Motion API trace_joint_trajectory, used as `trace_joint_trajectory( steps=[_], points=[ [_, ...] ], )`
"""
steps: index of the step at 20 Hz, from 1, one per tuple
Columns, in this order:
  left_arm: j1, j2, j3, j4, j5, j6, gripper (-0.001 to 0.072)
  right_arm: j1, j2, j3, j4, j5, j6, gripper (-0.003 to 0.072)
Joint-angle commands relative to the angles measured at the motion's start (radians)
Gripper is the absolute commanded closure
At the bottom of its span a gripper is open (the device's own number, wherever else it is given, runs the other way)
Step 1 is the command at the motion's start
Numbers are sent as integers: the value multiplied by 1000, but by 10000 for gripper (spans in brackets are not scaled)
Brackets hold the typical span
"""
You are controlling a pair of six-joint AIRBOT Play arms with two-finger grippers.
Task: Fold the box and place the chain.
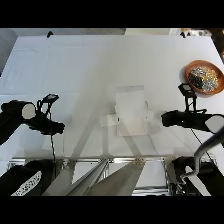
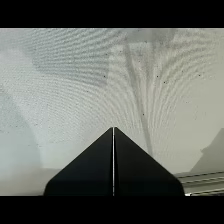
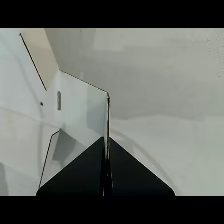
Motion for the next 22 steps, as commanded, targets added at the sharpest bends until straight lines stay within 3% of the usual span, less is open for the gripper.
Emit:
trace_joint_trajectory(
  steps=[1,6,8,9,10,11,12,14,17,19,22],
  points=[
    [0,0,-1,-37,6,0,699,22,24,-36,4,-25,18,670],
    [-1,0,-2,-119,49,13,696,22,24,-36,5,-26,18,670],
    [-1,0,-2,-193,127,107,694,22,24,-36,5,-26,18,670],
    [-1,-1,-2,-265,173,184,620,22,24,-36,5,-26,18,669],
    [-1,-3,-2,-383,226,301,378,22,24,-36,6,-26,18,669],
    [0,-15,-1,-558,275,425,271,22,24,-36,8,-25,18,669],
    [0,-42,7,-752,300,587,271,22,24,-36,9,-23,18,669],
    [-1,-141,71,-1016,238,792,225,22,24,-36,9,-23,18,669],
    [-11,-356,257,-1073,106,859,191,22,24,-36,9,-22,18,669],
    [-44,-483,360,-1076,104,887,73,22,24,-36,9,-22,18,669],
    [-115,-620,465,-1091,148,944,64,22,24,-36,9,-21,18,669]
  ],
)
